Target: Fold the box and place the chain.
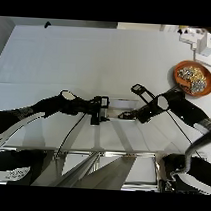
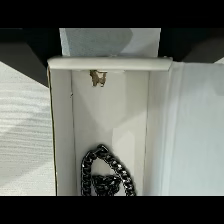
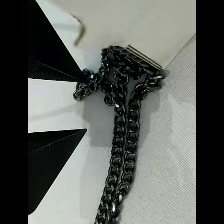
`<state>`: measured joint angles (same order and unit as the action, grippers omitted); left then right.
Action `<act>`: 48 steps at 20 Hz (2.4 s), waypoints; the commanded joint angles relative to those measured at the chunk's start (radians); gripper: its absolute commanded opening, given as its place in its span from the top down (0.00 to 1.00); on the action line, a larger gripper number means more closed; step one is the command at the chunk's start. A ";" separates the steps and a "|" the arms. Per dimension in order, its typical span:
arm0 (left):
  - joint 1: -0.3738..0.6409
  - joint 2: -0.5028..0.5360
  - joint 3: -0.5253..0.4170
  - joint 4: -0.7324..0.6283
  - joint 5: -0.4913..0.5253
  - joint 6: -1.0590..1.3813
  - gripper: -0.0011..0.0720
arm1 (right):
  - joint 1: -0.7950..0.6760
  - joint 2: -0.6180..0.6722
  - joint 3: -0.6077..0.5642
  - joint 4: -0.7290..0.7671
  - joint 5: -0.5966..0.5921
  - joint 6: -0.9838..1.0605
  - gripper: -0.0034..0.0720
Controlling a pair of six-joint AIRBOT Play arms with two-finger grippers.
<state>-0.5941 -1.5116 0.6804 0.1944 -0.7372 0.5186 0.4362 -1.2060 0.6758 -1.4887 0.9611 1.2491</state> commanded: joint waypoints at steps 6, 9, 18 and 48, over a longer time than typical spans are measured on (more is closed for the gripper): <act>0.000 0.000 0.001 0.000 0.000 0.000 0.64 | 0.020 -0.053 -0.001 0.009 -0.011 0.009 0.72; 0.000 0.000 0.001 0.000 0.000 0.000 0.64 | 0.020 -0.048 -0.001 0.008 0.005 0.012 0.94; 0.000 0.000 0.001 0.001 0.000 0.000 0.64 | 0.019 0.163 -0.001 -0.003 0.145 0.063 0.94; 0.000 0.000 0.001 0.000 0.000 0.000 0.64 | 0.151 0.187 0.245 0.306 0.074 0.000 0.94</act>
<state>-0.5941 -1.5116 0.6804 0.1944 -0.7372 0.5190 0.5533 -0.9382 0.9184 -1.1080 1.0580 1.2148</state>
